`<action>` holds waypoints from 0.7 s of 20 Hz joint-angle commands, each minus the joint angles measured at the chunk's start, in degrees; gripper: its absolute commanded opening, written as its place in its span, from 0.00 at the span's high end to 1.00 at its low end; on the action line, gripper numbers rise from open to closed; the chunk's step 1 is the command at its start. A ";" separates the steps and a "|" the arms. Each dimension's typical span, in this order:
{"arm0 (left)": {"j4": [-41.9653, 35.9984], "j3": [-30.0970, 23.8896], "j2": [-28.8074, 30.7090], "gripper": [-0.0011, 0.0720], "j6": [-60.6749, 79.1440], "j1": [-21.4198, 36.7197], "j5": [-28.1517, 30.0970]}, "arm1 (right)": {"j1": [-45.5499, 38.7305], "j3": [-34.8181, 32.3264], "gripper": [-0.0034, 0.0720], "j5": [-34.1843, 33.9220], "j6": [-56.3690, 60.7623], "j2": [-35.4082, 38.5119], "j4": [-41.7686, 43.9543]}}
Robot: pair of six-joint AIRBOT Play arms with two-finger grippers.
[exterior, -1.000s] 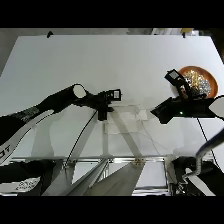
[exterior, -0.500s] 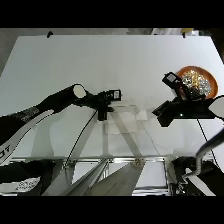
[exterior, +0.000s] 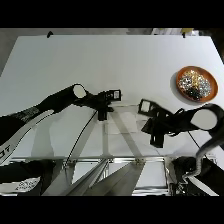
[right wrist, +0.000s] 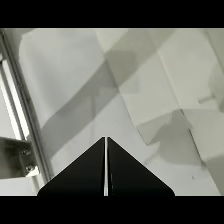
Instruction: Fold the box and place the chain.
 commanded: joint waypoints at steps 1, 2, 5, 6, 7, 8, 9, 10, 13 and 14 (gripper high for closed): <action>-0.02 0.00 -0.02 0.97 0.00 -0.04 0.02 | 10.86 -3.02 0.93 -7.41 -2.36 -2.36 -8.76; -0.02 0.00 -0.02 0.97 0.00 -0.04 -0.02 | 12.07 -3.06 0.93 -7.50 -1.88 -3.04 -10.34; 0.00 0.00 -0.02 0.97 0.00 -0.04 -0.22 | 10.54 -3.48 0.93 -8.83 -1.81 -2.19 -14.69; -0.02 0.00 -0.02 0.97 0.00 -0.04 -0.20 | 10.12 -3.82 0.93 -10.21 -1.88 -1.36 -15.61; -0.02 0.00 -0.02 0.97 0.00 -0.04 -0.24 | 9.49 -4.20 0.93 -11.26 -2.01 -0.94 -15.87; -0.02 -0.02 -0.02 0.97 0.00 -0.04 -0.22 | 8.76 -4.70 0.93 -11.80 -2.03 -0.81 -15.69; -0.02 0.00 -0.02 0.97 0.00 -0.04 -0.22 | 7.72 -6.08 0.89 -13.53 -2.05 -0.52 -15.61; -0.02 -0.02 -0.02 0.97 0.00 -0.04 -0.22 | 6.78 -8.50 0.58 -17.18 -2.62 0.04 -15.61; -0.02 0.00 -0.02 0.97 0.00 -0.04 -0.20 | 6.34 -15.08 0.22 -25.07 -8.57 1.49 -15.50; -0.02 0.00 -0.02 0.97 0.00 -0.04 -0.22 | 6.34 -16.59 0.22 -26.08 -11.23 1.62 -14.88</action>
